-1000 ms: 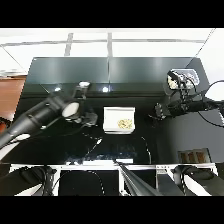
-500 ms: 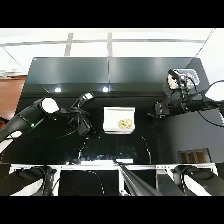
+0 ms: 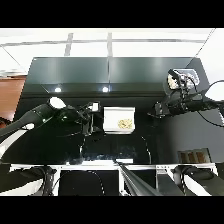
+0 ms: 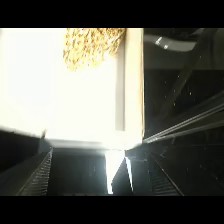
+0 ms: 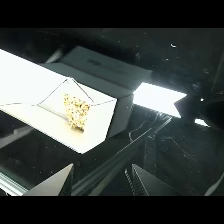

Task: Fold the box and place the chain.

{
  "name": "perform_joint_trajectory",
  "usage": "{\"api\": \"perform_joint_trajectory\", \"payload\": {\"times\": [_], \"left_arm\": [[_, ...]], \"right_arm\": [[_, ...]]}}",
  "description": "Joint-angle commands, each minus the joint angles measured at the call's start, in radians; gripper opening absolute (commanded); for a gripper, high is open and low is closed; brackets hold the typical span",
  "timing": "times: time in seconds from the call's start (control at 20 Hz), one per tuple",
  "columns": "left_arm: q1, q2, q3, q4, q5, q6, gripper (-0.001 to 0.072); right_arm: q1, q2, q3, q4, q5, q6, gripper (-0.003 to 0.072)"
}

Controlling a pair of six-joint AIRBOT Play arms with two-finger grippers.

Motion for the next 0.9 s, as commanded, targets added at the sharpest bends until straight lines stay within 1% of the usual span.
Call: {"api": "perform_joint_trajectory", "payload": {"times": [0.0, 0.1, 0.4, 0.6, 0.75, 0.85], "left_arm": [[-0.027, -0.040, 0.010, -0.041, 0.021, 0.064, 0.0713], [-0.040, -0.054, 0.010, -0.041, 0.054, 0.039, 0.0712], [-0.044, -0.060, 0.012, -0.041, 0.103, 0.034, 0.0711], [-0.047, -0.071, 0.028, -0.098, 0.100, 0.033, 0.0710], [-0.074, -0.072, 0.030, -0.096, 0.080, 0.034, 0.0710], [-0.096, -0.072, 0.030, -0.092, 0.084, 0.034, 0.0709]], "right_arm": [[0.000, 0.000, 0.001, 0.000, 0.000, 0.001, 0.0437], [0.000, 0.000, 0.001, 0.000, 0.001, 0.001, 0.0437], [0.000, 0.000, 0.001, 0.000, 0.000, 0.001, 0.0438], [0.000, 0.000, 0.001, 0.000, -0.006, 0.001, 0.0438], [0.000, 0.000, 0.001, 0.000, -0.019, 0.001, 0.0438], [0.000, 0.000, 0.001, -0.001, -0.019, 0.000, 0.0437]]}}
